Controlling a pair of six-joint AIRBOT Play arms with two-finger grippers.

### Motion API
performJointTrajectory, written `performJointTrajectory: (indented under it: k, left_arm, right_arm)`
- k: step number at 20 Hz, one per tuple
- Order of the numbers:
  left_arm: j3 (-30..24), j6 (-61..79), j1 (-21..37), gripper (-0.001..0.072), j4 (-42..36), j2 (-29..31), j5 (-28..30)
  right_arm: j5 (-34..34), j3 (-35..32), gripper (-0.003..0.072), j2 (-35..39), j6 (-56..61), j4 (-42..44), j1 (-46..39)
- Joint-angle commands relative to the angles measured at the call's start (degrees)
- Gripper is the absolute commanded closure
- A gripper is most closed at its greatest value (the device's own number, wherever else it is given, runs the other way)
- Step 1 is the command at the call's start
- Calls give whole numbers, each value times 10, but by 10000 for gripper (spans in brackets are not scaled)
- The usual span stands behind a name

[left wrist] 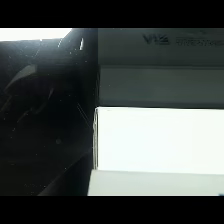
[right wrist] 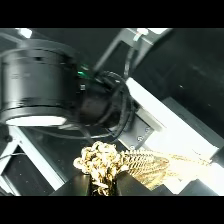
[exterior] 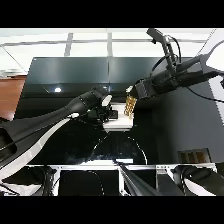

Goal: Fold the box and place the chain.

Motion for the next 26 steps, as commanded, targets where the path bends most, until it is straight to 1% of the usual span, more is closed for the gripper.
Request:
performJointTrajectory:
  k: [1,3,5,7,9,14,17,19,21,26]
  left_arm:
    - [0,0,0,682,0,0,0]
    - [0,0,0,682,0,0,0]
    - [0,0,0,682,0,0,0]
    - [0,0,0,682,0,0,0]
    - [0,0,0,683,0,0,0]
    - [0,0,0,682,0,0,0]
    - [0,0,0,682,0,0,1]
    - [0,0,0,683,0,0,1]
    - [0,0,0,682,0,0,-1]
    - [0,0,0,682,0,0,-1]
  right_arm:
    - [-14,-10,671,-2,0,-11,0]
    - [-14,-10,671,-2,0,-11,0]
    - [0,-4,670,-1,0,-11,-1]
    - [24,19,671,-1,0,-9,-9]
    - [33,42,670,0,0,-2,-20]
    - [54,44,671,0,-10,54,-27]
    - [50,39,670,0,-16,33,-27]
    - [46,10,670,0,-15,32,-27]
    - [23,-38,670,0,-15,36,-24]
    - [-82,-160,670,-6,-15,45,-3]
